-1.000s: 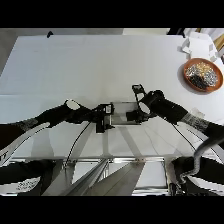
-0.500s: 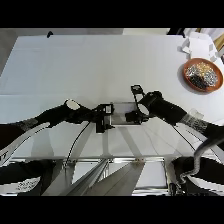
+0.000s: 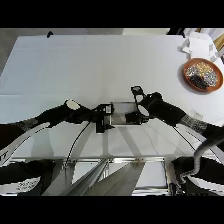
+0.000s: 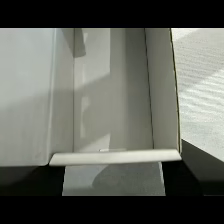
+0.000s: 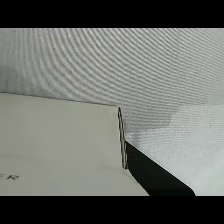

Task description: Fold the box and place the chain.

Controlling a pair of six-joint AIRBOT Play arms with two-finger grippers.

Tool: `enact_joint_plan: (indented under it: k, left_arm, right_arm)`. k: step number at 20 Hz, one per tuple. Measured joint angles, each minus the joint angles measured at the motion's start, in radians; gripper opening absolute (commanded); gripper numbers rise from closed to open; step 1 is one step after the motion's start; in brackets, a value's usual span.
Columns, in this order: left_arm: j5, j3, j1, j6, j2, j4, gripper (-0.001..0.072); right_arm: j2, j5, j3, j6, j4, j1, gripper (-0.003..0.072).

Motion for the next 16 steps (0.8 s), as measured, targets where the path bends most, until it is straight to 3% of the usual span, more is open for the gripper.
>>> enact_joint_plan:
  k: [3,5,7,8,9,11,16]
  left_arm:
    - [0.0,0.0,0.0,0.0,0.0,0.0,0.0319]
    - [0.0,0.0,0.0,-0.001,0.0,0.0,0.0319]
    - [0.0,0.0,0.0,-0.004,0.0,-0.001,0.0319]
    - [0.0,0.0,0.0,-0.004,0.0,-0.001,0.0319]
    - [0.0,0.0,0.0,-0.003,0.0,-0.001,0.0319]
    - [0.0,0.0,0.0,-0.003,0.0,-0.001,0.0319]
    - [0.0,0.0,0.0,0.0,0.0,0.0,0.0319]
  right_arm:
    - [0.001,-0.003,-0.008,0.002,-0.01,0.0,0.0171]
    - [0.001,-0.003,-0.01,0.008,-0.018,0.0,0.0041]
    - [0.001,-0.003,-0.012,0.017,-0.02,0.0,0.0037]
    - [0.001,-0.003,-0.012,0.017,-0.021,0.0,0.0047]
    - [0.001,-0.003,-0.012,0.016,-0.023,0.0,0.012]
    - [0.0,0.001,-0.013,0.005,-0.038,0.001,0.0339]
    - [0.023,-0.001,-0.013,-0.001,-0.037,0.0,0.0346]
